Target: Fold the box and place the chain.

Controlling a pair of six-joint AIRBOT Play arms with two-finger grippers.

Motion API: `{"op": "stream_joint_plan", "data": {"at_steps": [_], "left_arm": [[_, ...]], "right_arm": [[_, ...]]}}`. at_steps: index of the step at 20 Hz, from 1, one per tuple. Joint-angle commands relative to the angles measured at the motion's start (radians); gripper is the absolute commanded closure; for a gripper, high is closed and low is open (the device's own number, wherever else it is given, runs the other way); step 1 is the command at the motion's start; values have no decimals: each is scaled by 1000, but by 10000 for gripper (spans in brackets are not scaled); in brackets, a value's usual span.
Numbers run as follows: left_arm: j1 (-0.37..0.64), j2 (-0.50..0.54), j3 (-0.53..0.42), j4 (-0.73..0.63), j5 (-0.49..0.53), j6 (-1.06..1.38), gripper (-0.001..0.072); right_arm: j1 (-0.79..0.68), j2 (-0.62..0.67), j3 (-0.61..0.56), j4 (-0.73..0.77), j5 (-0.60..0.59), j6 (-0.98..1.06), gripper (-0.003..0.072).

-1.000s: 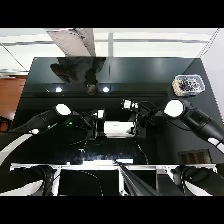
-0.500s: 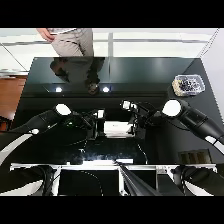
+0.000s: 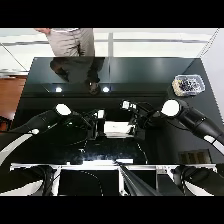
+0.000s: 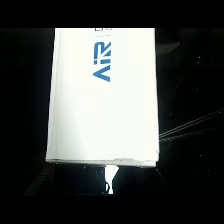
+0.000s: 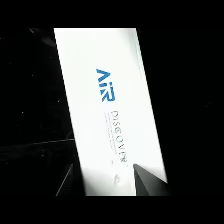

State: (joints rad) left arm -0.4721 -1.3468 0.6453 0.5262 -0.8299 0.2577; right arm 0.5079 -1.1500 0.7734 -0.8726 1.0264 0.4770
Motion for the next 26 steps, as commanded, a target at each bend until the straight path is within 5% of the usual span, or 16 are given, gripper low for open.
{"op": "stream_joint_plan", "data": {"at_steps": [1,5,6,7,8,12,18,26], "left_arm": [[0,-1,0,0,0,0,170],[0,-1,0,0,0,0,169],[0,-1,0,0,0,0,170],[0,-1,0,0,0,0,169],[0,-1,0,0,0,0,169],[0,-1,0,0,0,0,169],[0,-1,0,0,0,0,169],[0,-1,0,0,0,0,169]], "right_arm": [[-4,34,32,6,26,108,258],[-88,105,48,17,121,552,260],[-105,105,21,55,145,644,415],[-109,104,-18,135,132,685,659],[-108,103,-61,258,87,668,679],[-106,29,-110,517,-24,633,677],[-98,-104,-111,442,-51,620,677],[-98,-118,-114,396,-88,653,677]]}}
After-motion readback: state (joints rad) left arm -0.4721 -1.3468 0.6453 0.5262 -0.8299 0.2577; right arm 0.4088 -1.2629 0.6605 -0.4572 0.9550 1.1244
